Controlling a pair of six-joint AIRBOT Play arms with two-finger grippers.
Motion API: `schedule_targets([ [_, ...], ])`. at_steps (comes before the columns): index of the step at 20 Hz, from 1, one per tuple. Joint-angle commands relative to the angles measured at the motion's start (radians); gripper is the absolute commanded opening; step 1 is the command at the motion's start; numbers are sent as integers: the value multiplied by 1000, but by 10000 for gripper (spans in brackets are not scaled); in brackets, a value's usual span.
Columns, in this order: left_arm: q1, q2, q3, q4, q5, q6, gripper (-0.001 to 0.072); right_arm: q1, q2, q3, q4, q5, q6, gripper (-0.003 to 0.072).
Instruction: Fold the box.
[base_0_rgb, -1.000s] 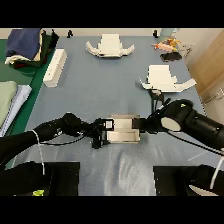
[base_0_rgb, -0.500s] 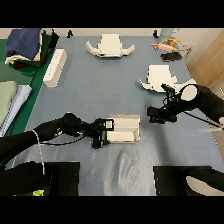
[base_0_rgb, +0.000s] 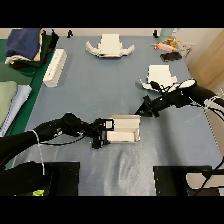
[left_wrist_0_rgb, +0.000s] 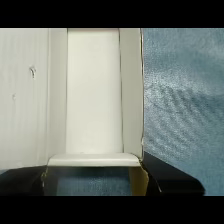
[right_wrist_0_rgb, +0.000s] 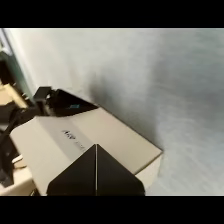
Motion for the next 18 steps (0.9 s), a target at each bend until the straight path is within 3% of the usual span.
schedule_targets([
  [1,0,0,1,0,0,0,446,20,-21,12,51,88,-105,4],
  [8,0,0,1,0,0,0,446,208,68,-45,-69,-13,-223,4],
  [18,0,0,1,0,0,0,446,439,400,-317,-143,-540,-427,4],
])
